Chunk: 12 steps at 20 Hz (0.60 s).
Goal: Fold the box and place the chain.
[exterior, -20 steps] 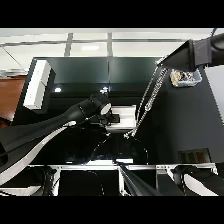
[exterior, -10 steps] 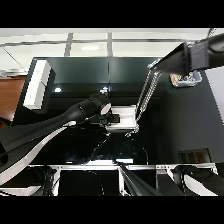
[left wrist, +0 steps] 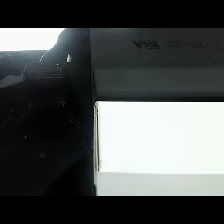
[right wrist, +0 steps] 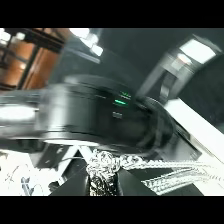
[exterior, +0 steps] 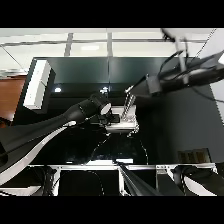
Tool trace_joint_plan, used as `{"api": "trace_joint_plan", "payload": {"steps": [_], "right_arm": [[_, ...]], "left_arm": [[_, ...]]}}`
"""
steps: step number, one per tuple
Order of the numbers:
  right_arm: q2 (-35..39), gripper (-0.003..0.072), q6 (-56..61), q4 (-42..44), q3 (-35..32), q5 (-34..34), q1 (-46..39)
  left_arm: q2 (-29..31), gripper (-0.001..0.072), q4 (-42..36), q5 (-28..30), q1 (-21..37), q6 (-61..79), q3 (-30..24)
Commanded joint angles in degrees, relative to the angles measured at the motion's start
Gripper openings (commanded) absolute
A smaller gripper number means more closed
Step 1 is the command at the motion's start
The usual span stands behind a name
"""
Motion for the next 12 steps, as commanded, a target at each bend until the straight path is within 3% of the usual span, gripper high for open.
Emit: {"api": "trace_joint_plan", "payload": {"steps": [1, 4, 7, 8, 9, 12], "right_arm": [[0.0, 0.0017, -0.5, -0.9, -10.8, -8.4, 0.5], [-0.1, 0.0018, 0.0, 0.9, -18.5, -15.8, 1.3], [-0.3, 0.0019, 0.0, -0.2, -21.7, -18.0, 3.1], [-0.3, 0.0049, 0.0, -1.0, -21.9, -18.0, 3.3], [-0.3, 0.0249, 0.0, -1.6, -21.8, -17.7, 2.8], [1.0, 0.0274, -3.9, -2.0, -21.8, -8.8, -4.9]], "left_arm": [[0.0, 0.0031, 0.0, 0.0, 0.0, 0.0, 0.0], [0.0, 0.0031, 0.0, 0.0, 0.0, 0.0, 0.0], [0.0, 0.0031, 0.0, 0.0, 0.0, 0.0, 0.0], [0.0, 0.0030, 0.0, 0.1, 0.0, 0.0, 0.0], [0.0, 0.0031, 0.0, 0.1, 0.0, 0.0, 0.0], [0.0, 0.0031, 0.0, 0.2, 0.0, 0.0, 0.0]]}}
